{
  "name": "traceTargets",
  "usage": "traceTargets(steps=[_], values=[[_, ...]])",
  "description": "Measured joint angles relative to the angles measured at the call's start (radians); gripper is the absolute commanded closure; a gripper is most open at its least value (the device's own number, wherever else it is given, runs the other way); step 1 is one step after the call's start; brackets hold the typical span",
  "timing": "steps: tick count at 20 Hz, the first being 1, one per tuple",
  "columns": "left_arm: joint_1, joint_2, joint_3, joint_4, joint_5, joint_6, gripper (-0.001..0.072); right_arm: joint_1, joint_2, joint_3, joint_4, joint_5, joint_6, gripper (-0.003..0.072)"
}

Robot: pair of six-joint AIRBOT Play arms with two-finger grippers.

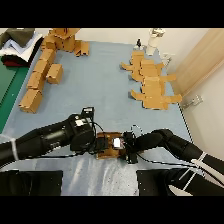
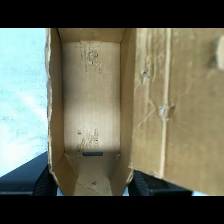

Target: Fold the box.

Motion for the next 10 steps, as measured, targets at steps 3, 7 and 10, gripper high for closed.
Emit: traceTargets(steps=[3, 7, 10], values=[[0.000, 0.056, 0.000, 0.026, -0.076, 0.005, 0.0681, 0.000, 0.000, 0.000, 0.000, 0.000, 0.000, 0.0161], [0.000, 0.119, -0.003, 0.061, -0.228, 0.092, 0.0699, 0.000, 0.000, 0.000, 0.000, 0.000, 0.000, 0.0161], [0.006, 0.166, -0.046, 0.022, -0.249, 0.236, 0.0700, 0.000, 0.000, 0.000, 0.000, 0.000, 0.000, 0.0161]])
